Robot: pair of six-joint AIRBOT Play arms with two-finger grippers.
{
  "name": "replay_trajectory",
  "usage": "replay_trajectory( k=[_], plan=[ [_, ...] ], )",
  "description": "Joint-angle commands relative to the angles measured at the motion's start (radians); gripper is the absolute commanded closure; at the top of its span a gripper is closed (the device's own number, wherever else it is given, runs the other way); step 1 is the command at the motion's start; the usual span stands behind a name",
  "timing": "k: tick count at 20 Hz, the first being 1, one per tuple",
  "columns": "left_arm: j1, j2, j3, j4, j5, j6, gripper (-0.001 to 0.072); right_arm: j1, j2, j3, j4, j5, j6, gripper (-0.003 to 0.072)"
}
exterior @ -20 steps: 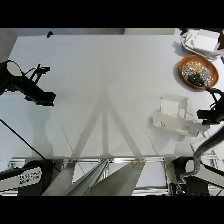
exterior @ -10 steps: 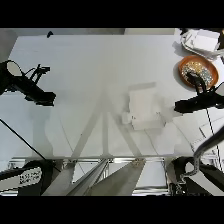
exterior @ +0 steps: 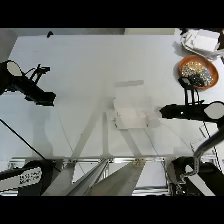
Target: Fold the box and place the chain.
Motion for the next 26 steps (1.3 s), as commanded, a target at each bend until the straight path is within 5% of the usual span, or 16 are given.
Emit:
replay_trajectory(
  k=[1, 9, 14, 16, 18, 26],
  plan=[
    [0.000, 0.001, 0.000, 0.000, 0.000, 0.002, 0.0698, 0.085, 0.028, -0.030, 0.017, -0.056, 0.032, 0.0671],
    [0.000, 0.001, 0.000, -0.022, 0.002, 0.000, 0.0698, 0.262, 0.019, -0.031, -0.091, -0.196, 0.184, 0.0671],
    [-0.002, 0.000, 0.000, -0.376, 0.070, 0.252, 0.0697, 0.262, 0.016, -0.031, -0.105, -0.189, 0.185, 0.0670],
    [-0.005, -0.002, 0.000, -0.595, 0.079, 0.401, 0.0548, 0.262, 0.016, -0.031, -0.105, -0.187, 0.192, 0.0670],
    [-0.041, -0.002, 0.000, -0.724, 0.130, 0.494, 0.0037, 0.262, 0.016, -0.031, -0.101, -0.185, 0.203, 0.0670],
    [-0.364, -0.082, 0.000, -0.783, 0.283, 0.821, 0.0024, 0.262, 0.016, -0.030, -0.101, -0.186, 0.203, 0.0669]
  ],
)
